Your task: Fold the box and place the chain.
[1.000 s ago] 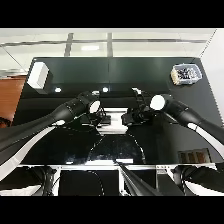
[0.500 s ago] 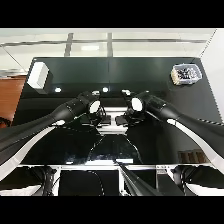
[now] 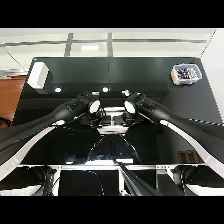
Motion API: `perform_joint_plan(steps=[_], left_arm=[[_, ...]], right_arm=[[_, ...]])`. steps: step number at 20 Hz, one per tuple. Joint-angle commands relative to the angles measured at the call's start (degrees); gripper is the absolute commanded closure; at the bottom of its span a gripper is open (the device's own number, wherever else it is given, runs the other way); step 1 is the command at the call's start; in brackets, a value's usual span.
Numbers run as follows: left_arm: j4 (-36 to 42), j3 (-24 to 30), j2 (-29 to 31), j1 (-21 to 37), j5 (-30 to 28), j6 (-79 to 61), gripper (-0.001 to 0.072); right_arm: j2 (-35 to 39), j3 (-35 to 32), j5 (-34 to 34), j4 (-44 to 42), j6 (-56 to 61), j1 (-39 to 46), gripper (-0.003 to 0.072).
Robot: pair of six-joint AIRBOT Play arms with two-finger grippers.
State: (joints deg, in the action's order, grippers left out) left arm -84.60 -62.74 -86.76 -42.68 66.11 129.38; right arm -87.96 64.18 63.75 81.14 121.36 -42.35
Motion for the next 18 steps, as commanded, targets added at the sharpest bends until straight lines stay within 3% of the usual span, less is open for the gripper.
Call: perform_joint_plan(steps=[1,7,9,15,18], left_arm=[[-0.20,-0.04,-0.02,0.00,0.17,-0.22,0.0682],[-0.20,-0.04,-0.02,0.00,0.15,-0.22,0.0682],[-0.20,-0.04,-0.02,0.00,0.17,-0.22,0.0682],[-0.20,-0.04,-0.02,0.00,0.17,-0.22,0.0682],[-0.20,-0.04,-0.02,0.00,0.17,-0.22,0.0682]], right_arm=[[-0.09,0.11,0.11,0.42,2.56,-0.17,0.0674],[-0.04,0.20,0.76,0.39,2.49,-0.17,0.0669],[-0.04,0.50,0.74,-0.09,2.51,-0.15,0.0418],[-0.09,1.51,0.61,0.11,2.49,-0.15,0.0426],[-0.13,1.51,0.59,0.11,2.49,-0.17,0.0464]])
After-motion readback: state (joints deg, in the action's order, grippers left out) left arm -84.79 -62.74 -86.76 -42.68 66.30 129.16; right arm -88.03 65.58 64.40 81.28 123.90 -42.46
